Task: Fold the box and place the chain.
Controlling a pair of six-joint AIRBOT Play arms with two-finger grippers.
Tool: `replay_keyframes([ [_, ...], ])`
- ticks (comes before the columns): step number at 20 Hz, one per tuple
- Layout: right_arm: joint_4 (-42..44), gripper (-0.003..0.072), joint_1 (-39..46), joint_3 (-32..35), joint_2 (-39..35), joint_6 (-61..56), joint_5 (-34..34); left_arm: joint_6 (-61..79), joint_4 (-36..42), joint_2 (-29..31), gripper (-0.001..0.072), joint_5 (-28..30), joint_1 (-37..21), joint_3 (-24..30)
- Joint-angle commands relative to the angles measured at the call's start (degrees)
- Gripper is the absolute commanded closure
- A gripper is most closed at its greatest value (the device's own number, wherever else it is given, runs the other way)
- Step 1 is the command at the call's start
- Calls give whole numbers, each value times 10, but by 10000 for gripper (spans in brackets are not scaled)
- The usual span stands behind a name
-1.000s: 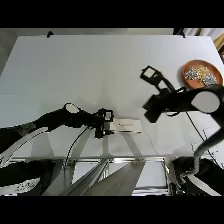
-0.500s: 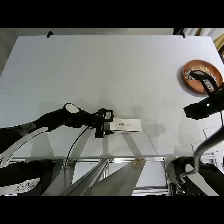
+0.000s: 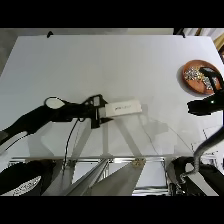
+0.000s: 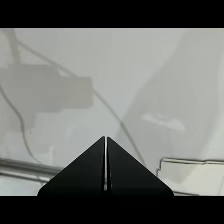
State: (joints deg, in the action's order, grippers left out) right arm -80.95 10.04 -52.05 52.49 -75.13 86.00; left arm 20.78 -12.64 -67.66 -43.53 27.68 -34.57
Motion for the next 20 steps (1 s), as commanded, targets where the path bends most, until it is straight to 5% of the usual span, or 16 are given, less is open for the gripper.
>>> replay_keyframes([
  [1, 4, 672, 1, -1, 0, 0, -6, -101, -7, 108, 706, 44, -67, 0],
  [5, 4, 672, 1, -1, 0, 1, -15, -242, -117, 212, 706, 102, -166, 0],
  [10, 5, 672, 1, -1, 0, 1, -15, -556, -384, 273, 706, 99, -318, 0],
  [14, 25, 672, 1, -1, 0, 2, -35, -777, -552, 250, 706, 73, -442, 8],
  [20, 60, 672, 1, -1, 0, 7, -63, -881, -576, 170, 706, 59, -538, 18],
])
